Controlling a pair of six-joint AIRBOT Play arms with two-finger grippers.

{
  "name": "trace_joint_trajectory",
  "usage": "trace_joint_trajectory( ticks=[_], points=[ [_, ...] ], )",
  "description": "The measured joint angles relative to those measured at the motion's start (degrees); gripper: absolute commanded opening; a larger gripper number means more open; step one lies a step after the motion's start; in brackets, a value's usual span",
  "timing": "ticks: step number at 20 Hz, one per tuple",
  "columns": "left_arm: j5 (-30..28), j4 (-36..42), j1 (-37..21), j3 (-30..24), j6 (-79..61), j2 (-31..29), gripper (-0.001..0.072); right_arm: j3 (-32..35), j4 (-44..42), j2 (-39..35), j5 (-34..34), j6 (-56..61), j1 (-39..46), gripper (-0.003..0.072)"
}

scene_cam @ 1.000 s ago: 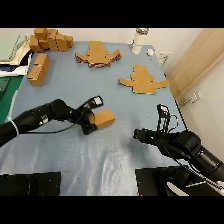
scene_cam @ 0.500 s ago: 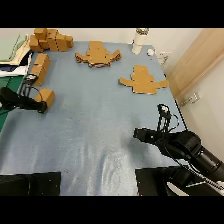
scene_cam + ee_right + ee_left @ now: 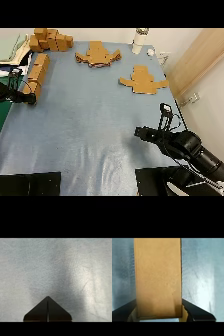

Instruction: Fold the box.

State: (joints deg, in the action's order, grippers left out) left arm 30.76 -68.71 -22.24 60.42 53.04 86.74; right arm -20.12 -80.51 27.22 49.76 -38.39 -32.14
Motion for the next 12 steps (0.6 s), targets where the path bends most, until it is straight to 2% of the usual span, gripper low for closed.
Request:
trace_joint_trajectory(
  ticks=[4, 10, 11, 12],
  points=[
    [0.57, 0.42, -0.20, 3.93, 0.76, 4.13, 0.0440, 0.00, 0.31, 0.00, -0.02, 0.42, 0.00, 0.0004],
    [0.04, 0.61, -0.26, 5.40, 1.22, 5.51, 0.0451, 0.00, 0.63, 0.76, -0.02, 0.46, 0.00, 0.0004],
    [0.59, 0.59, -0.26, 5.49, 1.33, 5.55, 0.0682, 0.00, 0.61, 1.01, -0.04, 0.46, 0.00, 0.0004],
    [1.46, 0.52, -0.31, 5.53, 1.62, 5.62, 0.0695, 0.00, 0.57, 1.20, -0.04, 0.46, 0.00, 0.0004]
  ],
)
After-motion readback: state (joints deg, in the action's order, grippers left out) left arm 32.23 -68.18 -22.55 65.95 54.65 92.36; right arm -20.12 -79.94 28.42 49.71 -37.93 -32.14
